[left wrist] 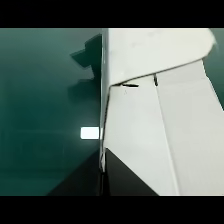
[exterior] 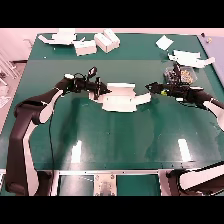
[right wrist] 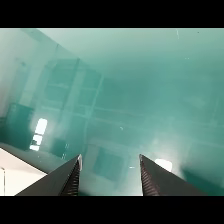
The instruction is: Fold the box and place the chain.
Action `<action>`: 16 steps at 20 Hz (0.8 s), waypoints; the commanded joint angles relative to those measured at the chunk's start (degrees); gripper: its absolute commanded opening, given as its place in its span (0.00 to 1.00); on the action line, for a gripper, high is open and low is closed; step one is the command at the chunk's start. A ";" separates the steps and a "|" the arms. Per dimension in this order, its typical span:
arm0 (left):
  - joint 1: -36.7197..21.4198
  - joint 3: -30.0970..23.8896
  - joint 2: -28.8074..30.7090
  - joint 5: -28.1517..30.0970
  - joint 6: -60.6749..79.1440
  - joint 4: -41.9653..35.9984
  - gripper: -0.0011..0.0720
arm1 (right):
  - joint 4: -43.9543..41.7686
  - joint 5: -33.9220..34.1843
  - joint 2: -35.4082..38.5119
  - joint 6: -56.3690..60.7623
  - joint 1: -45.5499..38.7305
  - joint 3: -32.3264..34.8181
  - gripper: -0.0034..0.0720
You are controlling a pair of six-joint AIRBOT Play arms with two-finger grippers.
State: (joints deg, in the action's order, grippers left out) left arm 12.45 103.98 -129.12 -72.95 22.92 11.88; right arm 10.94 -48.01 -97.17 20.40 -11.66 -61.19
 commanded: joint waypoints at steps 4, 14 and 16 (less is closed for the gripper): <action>0.00 0.00 0.00 0.52 -0.26 0.20 0.04 | -0.04 0.00 0.00 -5.51 0.00 -0.04 0.64; 0.00 0.00 0.02 0.96 -0.39 0.00 0.04 | 1.03 -8.02 10.86 -9.97 -0.79 0.83 0.64; 0.00 0.00 0.02 0.98 -0.39 -0.15 0.04 | 5.03 -7.98 15.65 -10.01 0.50 3.10 0.64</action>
State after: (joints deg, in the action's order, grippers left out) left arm 12.45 103.98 -129.10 -72.07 22.55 11.90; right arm 12.29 -54.96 -87.11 11.70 -12.10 -60.01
